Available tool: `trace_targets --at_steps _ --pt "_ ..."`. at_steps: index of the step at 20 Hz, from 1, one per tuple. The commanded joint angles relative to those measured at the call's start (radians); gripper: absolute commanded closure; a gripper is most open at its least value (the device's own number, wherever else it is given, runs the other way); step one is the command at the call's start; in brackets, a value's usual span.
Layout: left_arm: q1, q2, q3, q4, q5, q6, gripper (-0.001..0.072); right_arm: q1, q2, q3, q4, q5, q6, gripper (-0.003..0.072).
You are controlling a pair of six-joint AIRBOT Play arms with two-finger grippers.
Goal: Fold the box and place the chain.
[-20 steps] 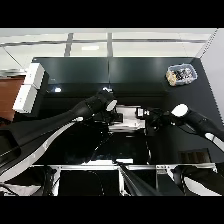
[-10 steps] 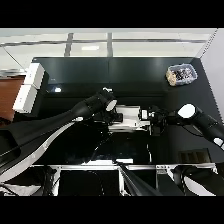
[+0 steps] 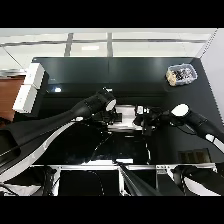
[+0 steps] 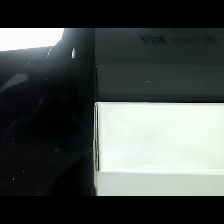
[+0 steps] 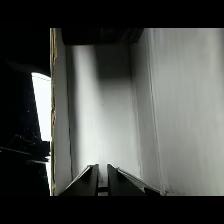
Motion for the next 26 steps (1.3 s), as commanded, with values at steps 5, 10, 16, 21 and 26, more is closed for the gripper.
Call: trace_targets --at_steps 5,10,16,21,26 --pt "0.001 0.000 0.001 0.000 0.002 -0.001 0.0682 0.017 -0.019 0.000 0.072 -0.026 0.149 0.0393" --pt "0.001 0.000 0.001 0.000 0.002 -0.001 0.0682 -0.013 0.051 0.024 -0.123 0.053 0.699 0.0669" --pt "0.001 0.000 0.001 -0.004 -0.002 -0.002 0.0683 -0.408 0.210 0.178 -0.349 0.484 1.301 0.0669" --pt "0.001 0.000 0.001 -0.003 -0.002 -0.001 0.0683 -0.732 0.196 0.009 -0.227 0.372 1.489 0.0669" --pt "0.001 0.000 0.001 -0.004 -0.001 -0.001 0.0682 -0.587 0.043 -0.082 -0.175 0.279 1.481 0.0668"
